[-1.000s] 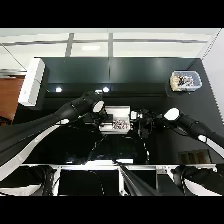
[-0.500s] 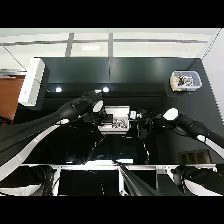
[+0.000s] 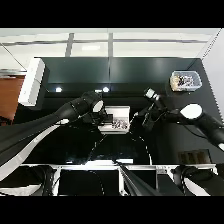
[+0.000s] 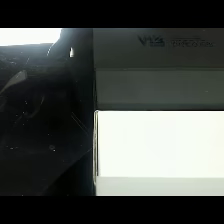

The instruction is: Fold the box and place the chain.

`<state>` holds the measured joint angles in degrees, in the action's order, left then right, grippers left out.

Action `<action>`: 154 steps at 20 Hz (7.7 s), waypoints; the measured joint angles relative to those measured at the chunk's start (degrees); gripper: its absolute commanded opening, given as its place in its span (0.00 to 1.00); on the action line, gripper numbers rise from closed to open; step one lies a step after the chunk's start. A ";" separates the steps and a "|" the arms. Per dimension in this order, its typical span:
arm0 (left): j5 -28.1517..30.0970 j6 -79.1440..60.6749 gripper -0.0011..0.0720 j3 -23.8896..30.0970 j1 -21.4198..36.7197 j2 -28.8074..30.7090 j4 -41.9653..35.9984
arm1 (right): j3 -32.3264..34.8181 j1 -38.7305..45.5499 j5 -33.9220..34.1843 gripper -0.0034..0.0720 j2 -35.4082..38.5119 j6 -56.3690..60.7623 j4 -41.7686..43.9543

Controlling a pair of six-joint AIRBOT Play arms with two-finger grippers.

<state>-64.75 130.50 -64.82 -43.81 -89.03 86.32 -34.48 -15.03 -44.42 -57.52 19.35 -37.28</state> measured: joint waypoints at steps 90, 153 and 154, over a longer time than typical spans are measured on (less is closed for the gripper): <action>17.40 -148.21 0.47 26.05 21.75 10.03 -58.18 | -3.72 6.34 4.24 1.00 3.54 30.08 3.32; 17.40 -148.30 0.47 26.05 21.75 10.01 -58.31 | -12.96 -12.44 -8.26 0.42 -12.98 3.96 -7.72; 17.38 -148.30 0.47 26.05 21.75 10.01 -58.31 | -13.11 -11.89 -8.15 0.41 -11.89 5.49 -7.58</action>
<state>-47.37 -17.80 -38.76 -22.06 -79.02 28.01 -47.59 -26.92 -52.58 -69.41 24.84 -44.86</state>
